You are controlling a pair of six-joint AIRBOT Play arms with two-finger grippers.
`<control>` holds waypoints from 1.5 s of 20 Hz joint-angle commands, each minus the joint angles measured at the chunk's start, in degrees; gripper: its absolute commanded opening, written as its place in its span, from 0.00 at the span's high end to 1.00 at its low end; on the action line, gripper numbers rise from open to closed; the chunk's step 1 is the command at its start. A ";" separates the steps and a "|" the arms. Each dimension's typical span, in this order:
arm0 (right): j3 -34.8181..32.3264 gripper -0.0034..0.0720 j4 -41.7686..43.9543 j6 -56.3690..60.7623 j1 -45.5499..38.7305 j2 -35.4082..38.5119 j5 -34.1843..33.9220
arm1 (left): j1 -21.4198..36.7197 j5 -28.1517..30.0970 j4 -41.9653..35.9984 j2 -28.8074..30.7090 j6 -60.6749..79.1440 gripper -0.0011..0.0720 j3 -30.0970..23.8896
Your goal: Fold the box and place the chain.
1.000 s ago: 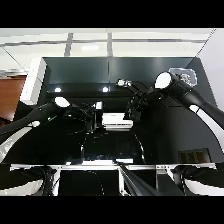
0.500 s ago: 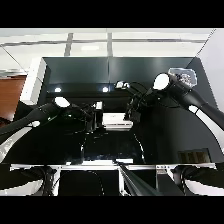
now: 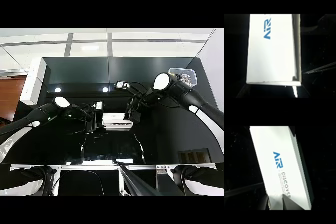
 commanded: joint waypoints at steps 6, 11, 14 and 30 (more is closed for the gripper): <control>-0.04 0.76 -3.43 0.09 1.60 -0.04 -0.44 | 0.02 0.00 0.02 -0.02 0.04 0.31 0.02; -0.04 0.76 -3.41 0.09 1.60 -0.04 0.04 | 0.02 0.00 0.02 -0.02 0.04 0.31 0.02; -0.04 0.55 -3.43 0.37 1.60 -0.04 -0.31 | 0.02 -0.02 0.02 -0.02 0.04 0.31 0.02; -1.73 0.55 -2.51 22.80 -4.42 7.26 6.95 | 0.02 -0.20 0.22 -0.02 0.02 0.31 0.02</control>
